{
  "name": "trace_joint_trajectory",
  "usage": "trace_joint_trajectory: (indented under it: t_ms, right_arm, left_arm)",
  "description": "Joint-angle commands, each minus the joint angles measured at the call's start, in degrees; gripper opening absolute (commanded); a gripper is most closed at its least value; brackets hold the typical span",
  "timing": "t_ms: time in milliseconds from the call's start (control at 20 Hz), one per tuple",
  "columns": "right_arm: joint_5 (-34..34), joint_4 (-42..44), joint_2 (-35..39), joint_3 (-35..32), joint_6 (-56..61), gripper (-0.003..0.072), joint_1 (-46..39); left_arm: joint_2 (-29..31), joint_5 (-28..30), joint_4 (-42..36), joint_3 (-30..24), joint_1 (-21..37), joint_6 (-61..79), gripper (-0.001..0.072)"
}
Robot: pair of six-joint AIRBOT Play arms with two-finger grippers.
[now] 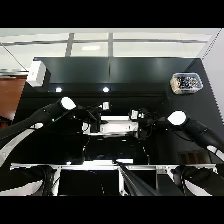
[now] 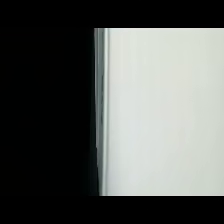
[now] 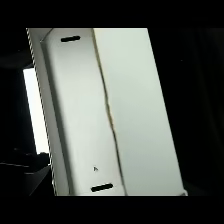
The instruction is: Fold the box and place the chain.
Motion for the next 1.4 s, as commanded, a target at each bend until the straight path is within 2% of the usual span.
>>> trace_joint_trajectory:
  t_ms: [0, 550, 700, 1350]
  right_arm:
    - [1.62, 1.84, -3.50, 0.04, -4.74, 0.0714, 0.00]
    - [-0.63, 1.55, -6.40, 0.04, -4.81, 0.0714, 0.02]
    - [-0.59, -1.09, -6.82, 0.04, -4.74, 0.0714, 0.00]
    - [-0.31, -0.55, -8.04, -0.15, -5.49, 0.0714, -1.75]
  left_arm:
    - [-0.02, 0.13, 0.00, 0.00, -0.02, -0.11, 0.0026]
    - [-1.42, 0.24, 0.24, -0.02, -0.02, -0.09, 0.0025]
    - [-1.40, 0.17, 0.24, -0.02, -0.02, -0.09, 0.0026]
    - [-1.40, 0.20, 0.22, -0.02, -0.02, -0.09, 0.0026]
